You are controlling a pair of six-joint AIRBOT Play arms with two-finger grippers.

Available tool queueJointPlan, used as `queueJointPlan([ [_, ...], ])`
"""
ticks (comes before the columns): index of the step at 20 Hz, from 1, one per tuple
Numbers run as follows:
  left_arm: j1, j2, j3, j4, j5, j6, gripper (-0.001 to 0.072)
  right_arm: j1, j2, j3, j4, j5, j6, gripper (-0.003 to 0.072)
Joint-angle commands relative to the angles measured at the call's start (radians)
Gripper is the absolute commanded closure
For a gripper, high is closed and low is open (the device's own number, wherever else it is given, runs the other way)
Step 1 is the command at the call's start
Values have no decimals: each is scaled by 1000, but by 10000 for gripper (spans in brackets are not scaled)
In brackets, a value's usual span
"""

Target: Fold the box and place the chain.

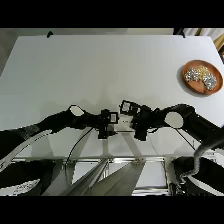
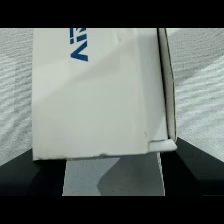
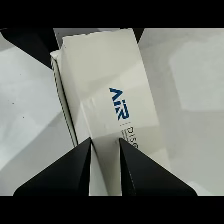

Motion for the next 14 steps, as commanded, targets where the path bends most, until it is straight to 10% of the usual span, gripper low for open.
queueJointPlan([
  [1, -1, 0, 0, 0, 2, 2, 455, 0, 6, 1, 5, -37, 3, 527],
  [14, -1, 0, 0, 0, 2, 2, 455, -25, 20, 1, -11, -77, -17, 528],
])
